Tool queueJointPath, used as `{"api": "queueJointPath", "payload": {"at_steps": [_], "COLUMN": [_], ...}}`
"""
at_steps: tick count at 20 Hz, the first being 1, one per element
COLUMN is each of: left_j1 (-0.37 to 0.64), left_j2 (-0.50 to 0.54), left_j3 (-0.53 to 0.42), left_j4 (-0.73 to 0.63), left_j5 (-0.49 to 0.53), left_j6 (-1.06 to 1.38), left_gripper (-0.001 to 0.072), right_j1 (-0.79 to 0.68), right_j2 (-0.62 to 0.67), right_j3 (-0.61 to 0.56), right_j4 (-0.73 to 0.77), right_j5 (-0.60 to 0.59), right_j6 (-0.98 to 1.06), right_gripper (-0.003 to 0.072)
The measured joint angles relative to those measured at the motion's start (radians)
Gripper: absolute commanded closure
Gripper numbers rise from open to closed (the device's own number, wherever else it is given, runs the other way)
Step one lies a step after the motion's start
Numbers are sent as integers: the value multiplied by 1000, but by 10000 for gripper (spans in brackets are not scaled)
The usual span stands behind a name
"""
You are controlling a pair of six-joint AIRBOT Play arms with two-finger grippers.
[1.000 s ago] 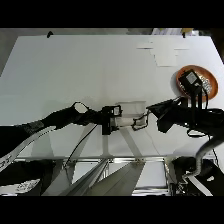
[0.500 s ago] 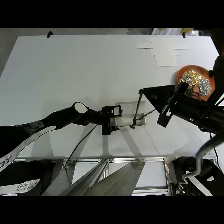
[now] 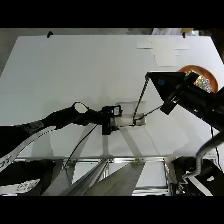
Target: Fold the box and place the chain.
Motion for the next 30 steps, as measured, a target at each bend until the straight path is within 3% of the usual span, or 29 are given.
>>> {"api": "queueJointPath", "payload": {"at_steps": [7, 16, 23, 30], "left_j1": [0, 0, 0, 0], "left_j2": [0, 0, 0, 0], "left_j3": [0, 0, 0, 0], "left_j4": [0, 0, 0, 0], "left_j5": [0, 0, 0, 0], "left_j6": [0, 0, 0, 0], "left_gripper": [609, 609, 609, 609], "right_j1": [0, 0, 0, 38], "right_j2": [-43, -174, -354, -556], "right_j3": [0, 0, -1, -2], "right_j4": [43, -87, -114, -95], "right_j5": [-34, 370, 476, 486], "right_j6": [-1, -3, -3, 0], "right_gripper": [667, 667, 667, 667]}}
